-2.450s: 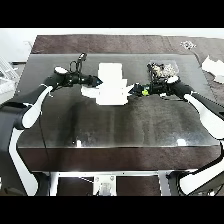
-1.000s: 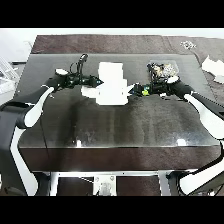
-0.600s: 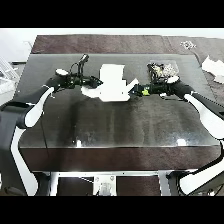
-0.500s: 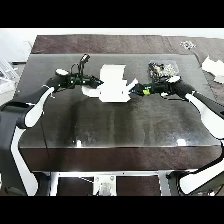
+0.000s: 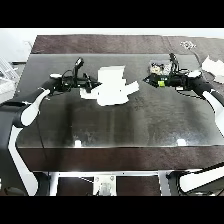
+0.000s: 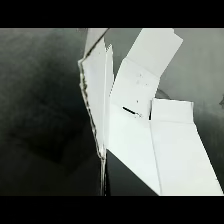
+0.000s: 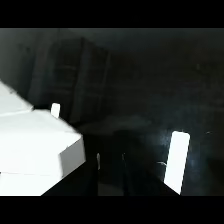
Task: Fold the box and place the chain.
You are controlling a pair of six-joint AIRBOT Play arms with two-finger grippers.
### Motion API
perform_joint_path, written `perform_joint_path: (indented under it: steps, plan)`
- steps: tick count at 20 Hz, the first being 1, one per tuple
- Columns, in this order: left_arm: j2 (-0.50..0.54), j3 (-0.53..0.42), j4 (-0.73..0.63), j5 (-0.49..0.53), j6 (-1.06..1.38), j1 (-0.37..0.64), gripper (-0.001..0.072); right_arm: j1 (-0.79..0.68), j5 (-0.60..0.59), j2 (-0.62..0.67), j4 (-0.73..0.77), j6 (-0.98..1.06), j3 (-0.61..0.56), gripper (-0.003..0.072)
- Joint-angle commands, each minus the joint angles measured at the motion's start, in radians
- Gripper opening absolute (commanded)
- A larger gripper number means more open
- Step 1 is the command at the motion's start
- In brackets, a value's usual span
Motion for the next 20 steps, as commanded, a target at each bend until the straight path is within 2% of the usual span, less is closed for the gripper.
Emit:
perform_joint_path:
  steps: [1, 5, 14, 20]
  plan:
    - [0.0, -0.077, -0.063, -0.095, 0.225, 0.023, 0.0019, -0.022, 0.005, 0.008, 0.014, -0.034, 0.0, 0.0202]
    - [0.0, -0.087, -0.055, -0.078, 0.367, -0.011, 0.002, 0.0, 0.029, 0.009, 0.013, -0.037, -0.001, 0.0201]
    - [-0.002, -0.087, -0.019, 0.036, 0.427, -0.059, 0.002, 0.002, 0.057, 0.008, 0.01, -0.064, -0.001, 0.0201]
    - [-0.04, -0.087, -0.081, 0.008, 0.502, -0.059, 0.0021, 0.002, 0.06, 0.008, 0.01, -0.083, -0.001, 0.0201]
